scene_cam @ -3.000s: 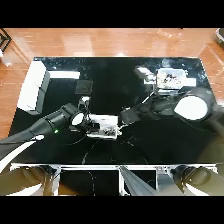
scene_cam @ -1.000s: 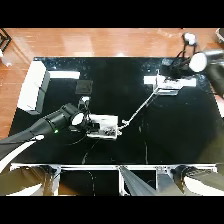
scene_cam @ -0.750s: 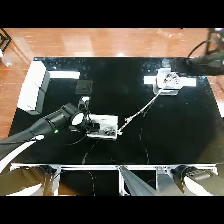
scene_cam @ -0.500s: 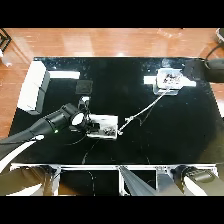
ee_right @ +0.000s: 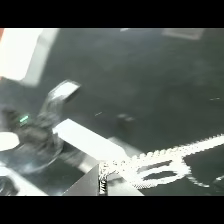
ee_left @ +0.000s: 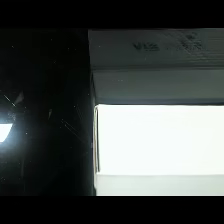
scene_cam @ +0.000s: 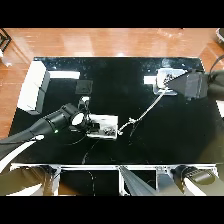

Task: Fold the box and place the chain.

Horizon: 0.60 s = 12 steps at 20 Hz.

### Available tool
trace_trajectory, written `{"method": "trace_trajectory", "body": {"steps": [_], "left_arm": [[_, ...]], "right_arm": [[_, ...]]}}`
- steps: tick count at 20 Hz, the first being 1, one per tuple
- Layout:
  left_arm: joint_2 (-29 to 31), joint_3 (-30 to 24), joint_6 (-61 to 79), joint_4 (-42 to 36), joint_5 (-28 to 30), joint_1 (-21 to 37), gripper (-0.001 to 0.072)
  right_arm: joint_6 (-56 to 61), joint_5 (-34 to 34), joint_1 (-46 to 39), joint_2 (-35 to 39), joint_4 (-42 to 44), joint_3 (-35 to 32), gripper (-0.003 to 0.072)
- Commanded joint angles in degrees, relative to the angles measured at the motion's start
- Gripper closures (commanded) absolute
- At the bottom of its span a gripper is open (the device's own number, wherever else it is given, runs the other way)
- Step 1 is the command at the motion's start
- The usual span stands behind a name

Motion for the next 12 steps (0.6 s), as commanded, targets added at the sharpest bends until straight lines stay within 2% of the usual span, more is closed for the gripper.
{"method": "trace_trajectory", "body": {"steps": [1, 4, 7, 12], "left_arm": [[0.0, 0.0, 0.0, 0.0, 0.0, 0.0, 0.0681], [0.0, 0.0, 0.0, 0.0, 0.0, 0.0, 0.068], [0.0, 0.0, 0.0, 0.0, 0.0, 0.0, 0.068], [0.0, 0.0, 0.0, 0.0, 0.0, 0.0, 0.0681]], "right_arm": [[1.2, -1.8, 6.3, 0.3, 2.7, -1.3, 0.066], [3.2, -4.7, 12.1, 0.3, 2.8, -4.9, 0.066], [4.3, -11.0, 18.1, 0.1, 4.1, -8.9, 0.0659], [4.3, -20.3, 23.9, -3.7, 6.8, -10.0, 0.066]]}}
